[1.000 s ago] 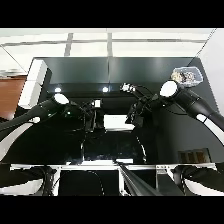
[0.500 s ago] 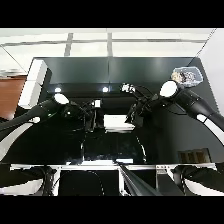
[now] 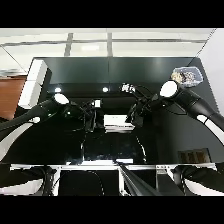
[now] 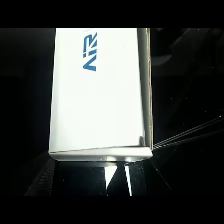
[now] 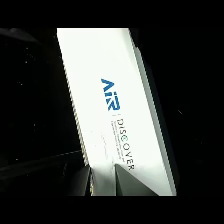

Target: Fold the box and place the chain.

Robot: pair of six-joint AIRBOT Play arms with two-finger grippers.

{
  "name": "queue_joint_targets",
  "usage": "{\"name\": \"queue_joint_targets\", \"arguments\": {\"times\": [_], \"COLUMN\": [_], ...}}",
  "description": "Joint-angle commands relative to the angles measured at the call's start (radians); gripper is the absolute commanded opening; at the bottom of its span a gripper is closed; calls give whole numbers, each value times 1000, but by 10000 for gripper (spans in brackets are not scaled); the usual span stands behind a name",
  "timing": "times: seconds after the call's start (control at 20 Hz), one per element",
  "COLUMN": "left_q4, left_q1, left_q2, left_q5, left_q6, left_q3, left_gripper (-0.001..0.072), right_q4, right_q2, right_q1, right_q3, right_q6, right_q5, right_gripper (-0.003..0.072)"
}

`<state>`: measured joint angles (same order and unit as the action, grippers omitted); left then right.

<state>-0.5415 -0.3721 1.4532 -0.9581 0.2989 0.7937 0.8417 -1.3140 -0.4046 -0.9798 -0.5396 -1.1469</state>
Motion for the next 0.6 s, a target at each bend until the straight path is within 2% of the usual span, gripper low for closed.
{"name": "queue_joint_targets", "arguments": {"times": [0.0, 0.55], "left_q4": [0, 0], "left_q1": [0, 0], "left_q2": [1, 1], "left_q5": [0, 0], "left_q6": [0, 0], "left_q3": [1, 1], "left_gripper": [330, 331], "right_q4": [1, 39], "right_q2": [0, 0], "right_q1": [-1, -3], "right_q3": [-1, 0], "right_q6": [-3, -16], "right_q5": [-6, -21], "right_gripper": [129, 129]}}
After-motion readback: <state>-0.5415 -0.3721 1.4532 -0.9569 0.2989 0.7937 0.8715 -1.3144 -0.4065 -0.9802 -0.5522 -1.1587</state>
